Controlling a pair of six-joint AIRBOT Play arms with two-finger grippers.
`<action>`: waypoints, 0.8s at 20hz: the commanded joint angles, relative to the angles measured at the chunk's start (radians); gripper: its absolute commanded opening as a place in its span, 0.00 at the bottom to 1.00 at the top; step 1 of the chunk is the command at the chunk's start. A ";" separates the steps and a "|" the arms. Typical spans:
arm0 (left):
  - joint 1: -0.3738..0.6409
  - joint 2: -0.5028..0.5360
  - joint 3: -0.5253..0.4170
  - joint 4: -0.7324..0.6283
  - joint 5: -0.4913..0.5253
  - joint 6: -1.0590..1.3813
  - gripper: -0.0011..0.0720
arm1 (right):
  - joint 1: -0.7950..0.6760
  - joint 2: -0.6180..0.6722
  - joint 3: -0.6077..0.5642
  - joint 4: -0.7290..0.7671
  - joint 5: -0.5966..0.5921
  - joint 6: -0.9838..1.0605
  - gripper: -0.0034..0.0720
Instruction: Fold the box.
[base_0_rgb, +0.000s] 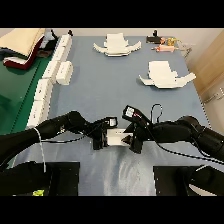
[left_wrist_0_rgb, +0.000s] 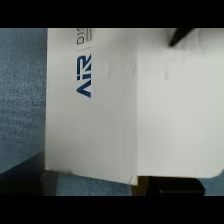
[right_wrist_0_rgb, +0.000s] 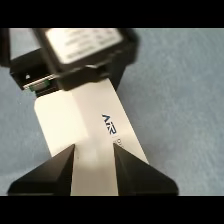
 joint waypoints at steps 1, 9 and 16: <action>0.000 0.000 0.000 0.000 0.000 0.000 0.63 | 0.044 0.004 -0.005 -0.044 -0.002 -0.138 0.68; 0.000 0.000 0.000 0.000 0.000 0.000 0.63 | 0.044 -0.058 -0.005 -0.167 0.040 -0.263 0.83; 0.000 0.000 0.000 0.000 0.000 0.000 0.63 | 0.044 -0.063 -0.002 -0.212 0.089 -0.263 0.82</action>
